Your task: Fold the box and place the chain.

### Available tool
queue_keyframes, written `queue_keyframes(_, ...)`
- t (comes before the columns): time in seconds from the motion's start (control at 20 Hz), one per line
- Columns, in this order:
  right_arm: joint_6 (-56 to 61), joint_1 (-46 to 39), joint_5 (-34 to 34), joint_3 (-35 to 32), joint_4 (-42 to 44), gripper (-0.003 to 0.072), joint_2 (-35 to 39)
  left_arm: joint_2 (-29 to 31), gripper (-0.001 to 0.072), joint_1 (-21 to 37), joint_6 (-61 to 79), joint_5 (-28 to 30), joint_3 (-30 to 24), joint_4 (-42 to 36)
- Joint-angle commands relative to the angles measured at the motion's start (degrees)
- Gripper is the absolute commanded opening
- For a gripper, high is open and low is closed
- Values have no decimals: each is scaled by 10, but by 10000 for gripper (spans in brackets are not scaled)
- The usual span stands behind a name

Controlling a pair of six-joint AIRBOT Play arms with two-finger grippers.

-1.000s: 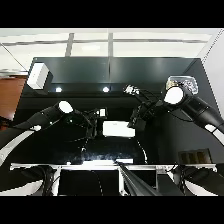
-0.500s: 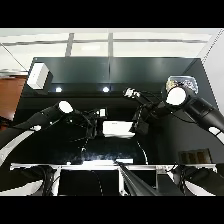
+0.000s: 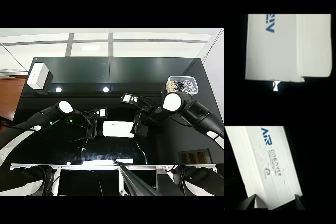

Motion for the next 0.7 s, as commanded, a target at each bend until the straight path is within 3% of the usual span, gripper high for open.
queue_keyframes(0.0,10,4,-14,-3,-10,538,0,0,460,0,0,0,0,0)
queue_keyframes(0.05,10,4,-14,-3,-10,477,0,0,459,0,0,0,0,0)
queue_keyframes(0.2,11,9,-21,-3,-10,454,0,0,459,0,0,0,0,0)
queue_keyframes(0.25,11,13,-25,-3,-9,272,0,0,459,0,0,0,0,0)
queue_keyframes(0.3,10,17,-27,-3,-10,193,0,0,459,0,0,0,0,0)
queue_keyframes(0.65,11,24,-29,-3,-10,202,0,0,460,0,0,0,0,0)
